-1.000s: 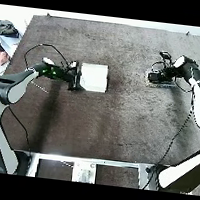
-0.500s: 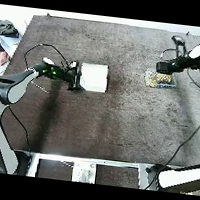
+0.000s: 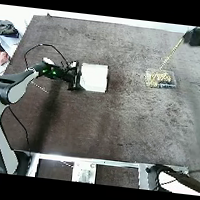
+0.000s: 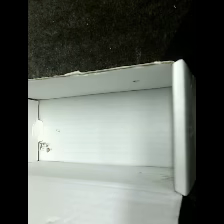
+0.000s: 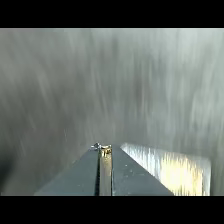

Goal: Fold the box and place the chain.

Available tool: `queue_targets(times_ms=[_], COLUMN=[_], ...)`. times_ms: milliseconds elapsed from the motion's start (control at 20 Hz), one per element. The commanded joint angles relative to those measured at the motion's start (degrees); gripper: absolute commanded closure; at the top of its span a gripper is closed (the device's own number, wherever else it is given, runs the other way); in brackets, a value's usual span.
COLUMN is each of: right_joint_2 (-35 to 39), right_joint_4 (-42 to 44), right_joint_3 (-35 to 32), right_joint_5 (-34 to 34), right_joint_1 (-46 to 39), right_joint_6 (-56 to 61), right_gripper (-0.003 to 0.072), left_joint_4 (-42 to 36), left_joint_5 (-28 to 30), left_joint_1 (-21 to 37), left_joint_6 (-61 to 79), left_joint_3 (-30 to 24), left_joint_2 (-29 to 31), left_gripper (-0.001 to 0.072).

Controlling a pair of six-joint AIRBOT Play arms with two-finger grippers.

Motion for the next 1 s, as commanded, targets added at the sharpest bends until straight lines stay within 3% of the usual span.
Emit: queue_targets(times_ms=[0, 200, 650, 950], right_joint_2=[7.69, 10.32, 0.61, -9.05], right_joint_4=[3.80, 3.76, 3.76, 3.78], right_joint_3=[0.04, 0.04, -0.04, -0.17], right_joint_5=[-13.70, -23.78, -21.68, -19.93], right_joint_1=[4.52, 14.43, 31.74, 37.68], right_joint_6=[-4.79, -7.02, -6.97, -6.88], right_gripper=[0.0702, 0.0702, 0.0702, 0.0702], left_joint_4=[0.02, 0.02, 0.02, 0.02], left_joint_5=[0.00, 0.00, 0.00, 0.00], left_joint_1=[-0.04, -0.04, -0.04, -0.04], left_joint_6=[0.02, 0.02, 0.02, 0.02], left_joint_3=[0.02, 0.02, 0.02, 0.02], left_joint_2=[0.00, 0.00, 0.00, 0.00], left_gripper=[0.0249, 0.0249, 0.0249, 0.0249])
